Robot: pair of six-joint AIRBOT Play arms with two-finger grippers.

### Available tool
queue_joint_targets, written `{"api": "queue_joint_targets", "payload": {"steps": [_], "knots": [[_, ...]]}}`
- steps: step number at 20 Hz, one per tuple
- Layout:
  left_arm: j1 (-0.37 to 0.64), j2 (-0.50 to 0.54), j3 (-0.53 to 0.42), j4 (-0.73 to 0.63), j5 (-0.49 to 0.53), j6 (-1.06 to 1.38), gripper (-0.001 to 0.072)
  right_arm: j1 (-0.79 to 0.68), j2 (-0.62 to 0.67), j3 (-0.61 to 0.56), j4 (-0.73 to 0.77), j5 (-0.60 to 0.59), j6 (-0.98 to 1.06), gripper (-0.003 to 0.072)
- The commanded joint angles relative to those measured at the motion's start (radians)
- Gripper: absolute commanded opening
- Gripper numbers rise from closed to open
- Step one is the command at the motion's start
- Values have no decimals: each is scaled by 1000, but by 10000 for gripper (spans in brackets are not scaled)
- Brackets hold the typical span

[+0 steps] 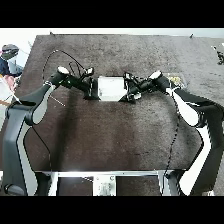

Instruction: Fold the box and place the chain.

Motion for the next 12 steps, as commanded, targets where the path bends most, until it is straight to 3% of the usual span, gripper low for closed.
{"api": "queue_joint_targets", "payload": {"steps": [1,12], "knots": [[-16,-14,0,1,40,0,720,1,0,0,0,0,-2,443],[-21,-33,0,-17,64,0,720,1,0,0,0,0,-2,443]]}}
